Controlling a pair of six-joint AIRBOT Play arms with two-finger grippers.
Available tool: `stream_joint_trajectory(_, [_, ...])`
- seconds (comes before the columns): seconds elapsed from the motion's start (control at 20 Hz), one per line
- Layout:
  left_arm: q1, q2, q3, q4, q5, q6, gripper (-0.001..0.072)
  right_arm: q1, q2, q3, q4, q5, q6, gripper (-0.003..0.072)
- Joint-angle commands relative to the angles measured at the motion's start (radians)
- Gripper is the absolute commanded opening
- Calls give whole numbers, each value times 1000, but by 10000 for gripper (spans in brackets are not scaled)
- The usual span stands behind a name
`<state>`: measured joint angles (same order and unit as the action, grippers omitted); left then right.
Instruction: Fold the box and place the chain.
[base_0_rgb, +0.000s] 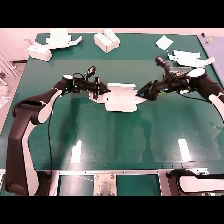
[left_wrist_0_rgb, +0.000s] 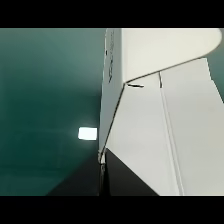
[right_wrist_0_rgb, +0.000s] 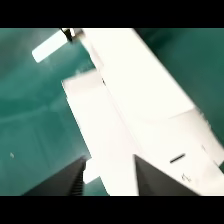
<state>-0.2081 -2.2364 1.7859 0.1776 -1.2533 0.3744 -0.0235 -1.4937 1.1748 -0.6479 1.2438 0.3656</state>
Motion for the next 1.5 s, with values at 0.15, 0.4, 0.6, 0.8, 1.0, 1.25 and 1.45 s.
stream_joint_trajectory(0.15, [-1, -1, 0, -1, 14, 0, 23, 101, 23, -70, -180, -161, -66, 529])
stream_joint_trajectory(0.4, [-1, -1, 0, -2, 15, 0, 22, 106, 9, -100, -180, -227, -116, 529])
stream_joint_trajectory(0.6, [-1, -1, 0, -2, 15, 0, 23, 107, -27, -103, -179, -228, -127, 529])
stream_joint_trajectory(0.8, [-1, -1, 0, -2, 15, 0, 23, 114, -35, -107, -179, -246, -161, 529])
stream_joint_trajectory(1.0, [-1, -1, 0, -2, 15, 0, 23, 143, -34, -107, -218, -245, -161, 529])
stream_joint_trajectory(1.25, [-1, -1, 0, -2, 15, 0, 23, 180, -34, -107, -266, -272, -161, 529])
stream_joint_trajectory(1.45, [-1, -1, 0, -2, 15, 0, 23, 183, -34, -107, -266, -286, -161, 529])
